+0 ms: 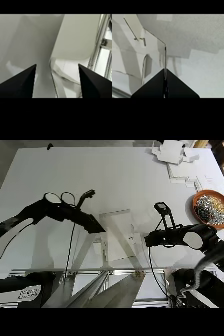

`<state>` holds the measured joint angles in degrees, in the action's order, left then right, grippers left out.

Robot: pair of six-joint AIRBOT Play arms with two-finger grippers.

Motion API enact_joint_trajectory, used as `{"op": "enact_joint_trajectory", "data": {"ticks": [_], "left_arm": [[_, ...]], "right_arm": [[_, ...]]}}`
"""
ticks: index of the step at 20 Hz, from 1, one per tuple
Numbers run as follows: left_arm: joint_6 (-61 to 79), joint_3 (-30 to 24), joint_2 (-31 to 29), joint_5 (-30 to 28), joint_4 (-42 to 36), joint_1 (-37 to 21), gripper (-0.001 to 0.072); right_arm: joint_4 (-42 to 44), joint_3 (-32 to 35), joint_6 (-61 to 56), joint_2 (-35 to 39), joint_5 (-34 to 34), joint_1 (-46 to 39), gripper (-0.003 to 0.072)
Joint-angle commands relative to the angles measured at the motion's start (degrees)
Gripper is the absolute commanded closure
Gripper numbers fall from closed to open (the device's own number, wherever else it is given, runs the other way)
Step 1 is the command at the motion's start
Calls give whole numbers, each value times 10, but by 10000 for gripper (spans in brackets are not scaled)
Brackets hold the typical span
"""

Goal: Fold the box and place the chain.

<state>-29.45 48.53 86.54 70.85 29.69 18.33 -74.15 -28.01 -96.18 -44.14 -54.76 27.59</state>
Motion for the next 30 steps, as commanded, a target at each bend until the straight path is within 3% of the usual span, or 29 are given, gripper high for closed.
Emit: {"op": "enact_joint_trajectory", "data": {"ticks": [1, 8, 10, 11, 14, 15, 17, 20, 22, 23, 30], "left_arm": [[14, 42, 66, 5, -7, 40, 148], [14, 42, 72, 9, 63, 34, 159], [14, 42, 72, 9, 66, 28, 397], [18, 42, 72, 8, 63, 26, 441], [50, 42, 72, 5, 42, 26, 444], [67, 42, 72, 5, 35, 28, 509], [110, 42, 72, 5, 34, 30, 706], [126, 42, 72, -7, 30, 31, 706], [139, 42, 71, -28, 30, 35, 707], [162, 42, 68, -39, 32, 40, 707], [296, 42, 45, -144, 64, 119, 707]], "right_arm": [[0, 0, 0, 0, 0, 1, 666], [0, 0, 0, 0, 1, 1, 666], [0, 0, 0, 0, 1, 1, 666], [0, 0, 0, 0, 2, 1, 666], [0, 0, 0, 0, 1, 1, 666], [0, 0, 0, 0, 1, 1, 666], [1, 0, 0, 0, -1, 1, 666], [9, 0, 1, 0, -6, 1, 634], [10, -3, 4, 0, -17, 1, 403], [9, -8, 10, 0, -19, 1, 324], [-1, -104, 100, 1, -48, 1, 319]]}}
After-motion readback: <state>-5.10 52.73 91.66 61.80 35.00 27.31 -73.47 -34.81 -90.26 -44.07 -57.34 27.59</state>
